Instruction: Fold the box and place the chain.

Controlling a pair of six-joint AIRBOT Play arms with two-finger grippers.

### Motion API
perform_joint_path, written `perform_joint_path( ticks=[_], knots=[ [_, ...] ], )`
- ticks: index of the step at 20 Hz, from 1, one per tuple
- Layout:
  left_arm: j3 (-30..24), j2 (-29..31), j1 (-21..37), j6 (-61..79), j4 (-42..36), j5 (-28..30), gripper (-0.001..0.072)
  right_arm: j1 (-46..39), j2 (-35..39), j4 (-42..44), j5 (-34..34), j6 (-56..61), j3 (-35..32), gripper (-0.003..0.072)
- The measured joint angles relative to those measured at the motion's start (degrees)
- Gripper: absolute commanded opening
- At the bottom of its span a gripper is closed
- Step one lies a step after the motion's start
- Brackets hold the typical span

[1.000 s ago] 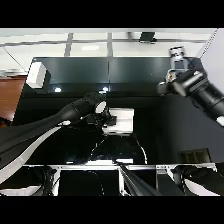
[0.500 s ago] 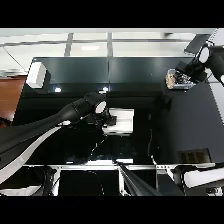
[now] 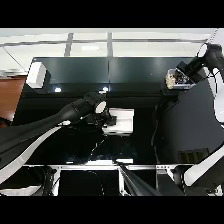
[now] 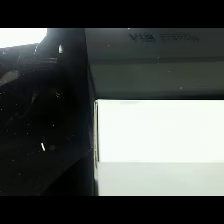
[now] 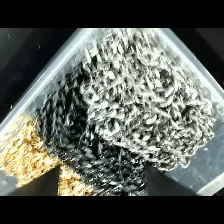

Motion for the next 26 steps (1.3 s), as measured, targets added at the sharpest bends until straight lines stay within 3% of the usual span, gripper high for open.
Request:
perform_joint_path(
  ticks=[1, 2, 3, 4, 11, 21, 26],
  knots=[
    [0.00, 0.00, 0.00, 0.02, 0.00, 0.00, 0.0028, -0.24, -0.55, 0.17, -0.24, 0.09, 0.22, 0.0373],
    [0.00, 0.00, 0.00, 0.00, 0.00, 0.00, 0.0028, -0.42, -0.96, 0.52, -0.31, 0.02, 0.35, 0.0183],
    [0.00, 0.00, 0.00, 0.02, 0.00, -0.02, 0.0028, -0.57, -1.33, 0.90, -0.44, -0.48, 0.42, 0.0175],
    [0.00, 0.00, 0.00, 0.02, 0.00, -0.02, 0.0028, -0.66, -1.46, 1.36, -0.66, -1.46, 0.52, 0.0023],
    [0.00, 0.00, 0.00, 0.02, 0.00, -0.02, 0.0028, -1.75, 3.48, 5.79, 0.02, -12.81, 0.70, 0.0017],
    [0.00, 0.00, 0.00, 0.02, 0.00, -0.02, 0.0028, -1.88, 30.82, 8.76, 2.10, -30.47, 0.74, 0.0017],
    [0.00, 0.00, 0.00, 0.00, 0.00, 0.00, 0.0028, -1.86, 43.60, 16.92, 5.77, -35.06, 0.00, 0.0017]
  ],
)
